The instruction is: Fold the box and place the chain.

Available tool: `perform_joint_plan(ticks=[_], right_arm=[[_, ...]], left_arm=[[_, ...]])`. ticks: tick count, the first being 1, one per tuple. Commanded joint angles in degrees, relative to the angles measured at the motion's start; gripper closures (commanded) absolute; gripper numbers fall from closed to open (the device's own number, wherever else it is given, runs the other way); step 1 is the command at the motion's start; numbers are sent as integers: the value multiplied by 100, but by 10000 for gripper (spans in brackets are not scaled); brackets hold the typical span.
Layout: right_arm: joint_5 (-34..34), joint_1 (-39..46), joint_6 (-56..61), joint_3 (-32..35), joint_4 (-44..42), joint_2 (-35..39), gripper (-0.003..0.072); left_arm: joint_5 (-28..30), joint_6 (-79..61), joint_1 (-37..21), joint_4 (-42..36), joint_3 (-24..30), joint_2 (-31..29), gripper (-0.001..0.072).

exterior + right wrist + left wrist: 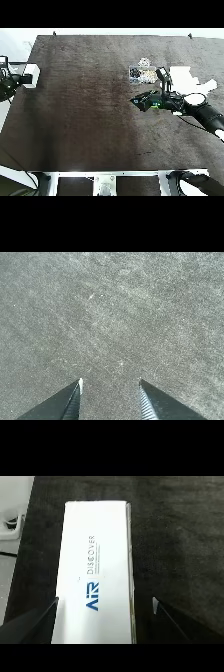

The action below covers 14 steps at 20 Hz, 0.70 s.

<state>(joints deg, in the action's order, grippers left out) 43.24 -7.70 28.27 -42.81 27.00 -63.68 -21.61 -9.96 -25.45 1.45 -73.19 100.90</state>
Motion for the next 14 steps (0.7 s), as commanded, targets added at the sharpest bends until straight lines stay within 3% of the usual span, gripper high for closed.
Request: perform_joint_plan(ticks=[1,2,3,4,5,6,8,14], right_arm=[[2,4,2,-42,-4,70,251],[-2,4,2,-74,-2,149,269],[-28,4,-2,-101,-2,269,380],[-72,4,-39,-101,4,428,542],[-129,4,-42,-98,33,619,675],[-173,4,-37,-96,111,822,673],[-391,4,31,2,249,1355,674],[-1926,4,68,938,262,2776,675]], left_arm=[[-396,525,-13,649,2,-581,-11],[-584,809,-11,914,2,-850,-11],[-975,1014,-11,1123,2,-1139,45],[-1467,1231,-11,1276,2,-1408,443],[-2072,1180,-11,1362,4,-1620,692],[-2542,1303,2,1268,57,-1849,695],[-2785,907,20,538,573,-2485,696],[-1910,-1340,341,-1220,3425,-4795,696]])
